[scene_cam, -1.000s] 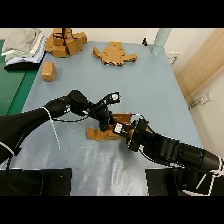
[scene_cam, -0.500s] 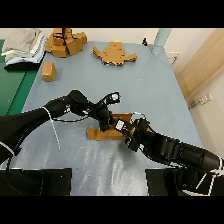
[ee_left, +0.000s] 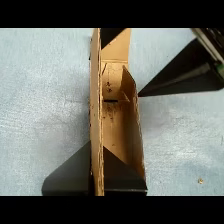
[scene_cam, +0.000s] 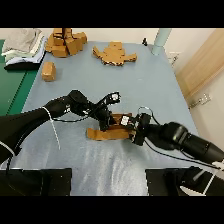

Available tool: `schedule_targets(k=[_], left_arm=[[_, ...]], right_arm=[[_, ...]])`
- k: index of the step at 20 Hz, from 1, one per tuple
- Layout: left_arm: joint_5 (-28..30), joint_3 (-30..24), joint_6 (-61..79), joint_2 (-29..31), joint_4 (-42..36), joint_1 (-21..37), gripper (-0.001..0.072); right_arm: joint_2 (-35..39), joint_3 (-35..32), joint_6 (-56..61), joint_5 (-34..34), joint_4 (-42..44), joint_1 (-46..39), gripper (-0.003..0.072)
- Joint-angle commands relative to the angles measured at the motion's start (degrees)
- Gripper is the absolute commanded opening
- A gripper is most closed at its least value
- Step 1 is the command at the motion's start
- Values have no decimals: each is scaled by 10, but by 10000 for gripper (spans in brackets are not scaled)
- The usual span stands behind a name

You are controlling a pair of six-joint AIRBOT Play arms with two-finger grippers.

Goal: Fold the box.

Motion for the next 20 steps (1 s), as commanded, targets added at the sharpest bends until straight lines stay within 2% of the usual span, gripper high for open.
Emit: schedule_targets(k=[1, 3, 7, 10, 13, 20], left_arm=[[0, 0, 0, 0, 0, 0, 14], [0, 0, 0, 0, 0, 0, 14], [0, 0, 0, 0, 0, 0, 14], [0, 0, 0, 0, 0, 0, 14], [0, 0, 0, 0, 0, 0, 14], [0, 0, 0, 0, 0, 0, 15]], right_arm=[[-13, 17, -367, -13, 291, -126, 720], [-38, 29, -464, -44, 370, -173, 720], [-108, 49, -546, -91, 435, -193, 720], [-148, 52, -556, -115, 447, -193, 720], [-165, 52, -569, -97, 450, -193, 720], [-167, 52, -573, -87, 441, -193, 720]])
